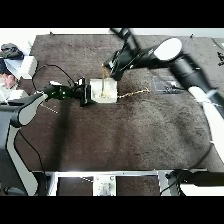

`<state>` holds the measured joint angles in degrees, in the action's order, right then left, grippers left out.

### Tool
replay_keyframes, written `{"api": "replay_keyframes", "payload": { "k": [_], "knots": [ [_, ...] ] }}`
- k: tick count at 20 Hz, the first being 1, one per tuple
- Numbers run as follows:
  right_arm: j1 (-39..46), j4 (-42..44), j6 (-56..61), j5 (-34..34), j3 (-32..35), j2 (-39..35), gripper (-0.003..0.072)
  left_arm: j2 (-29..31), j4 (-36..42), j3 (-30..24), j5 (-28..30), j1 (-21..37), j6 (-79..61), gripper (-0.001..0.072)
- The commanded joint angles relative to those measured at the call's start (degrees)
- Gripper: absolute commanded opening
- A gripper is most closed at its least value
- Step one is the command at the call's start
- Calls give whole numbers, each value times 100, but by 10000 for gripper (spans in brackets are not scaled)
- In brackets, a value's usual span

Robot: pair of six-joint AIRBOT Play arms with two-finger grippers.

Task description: Fold the box and place the chain.

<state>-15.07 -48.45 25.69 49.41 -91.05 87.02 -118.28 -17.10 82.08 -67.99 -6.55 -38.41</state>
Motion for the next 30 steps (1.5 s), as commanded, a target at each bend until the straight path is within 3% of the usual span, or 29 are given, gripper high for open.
{"api": "replay_keyframes", "payload": {
  "k": [1,2,3,4,5,7,11,14,23,30],
  "knots": [
    [-127,-293,461,94,-7,673,-8,0,-2,0,0,4,0,286],
    [-127,-745,715,92,-7,772,186,0,0,0,0,4,-2,286],
    [-122,-1259,1032,94,-7,833,427,0,-2,0,0,4,0,286],
    [-103,-1840,1257,125,-7,841,437,0,0,0,0,4,0,285],
    [-44,-2317,1475,188,-7,839,436,0,-2,0,0,4,-2,285],
    [225,-2527,1512,446,7,844,264,0,-2,0,0,4,-2,286],
    [988,-2448,1257,669,74,1010,269,0,-2,0,2,4,0,286],
    [1274,-2009,531,1263,59,1386,280,0,-2,0,0,4,0,286],
    [1266,-2006,90,1366,-385,2199,294,0,-2,0,0,4,-2,286],
    [1217,-1993,105,1381,-442,2415,272,0,0,0,0,4,0,286]
  ]
}}
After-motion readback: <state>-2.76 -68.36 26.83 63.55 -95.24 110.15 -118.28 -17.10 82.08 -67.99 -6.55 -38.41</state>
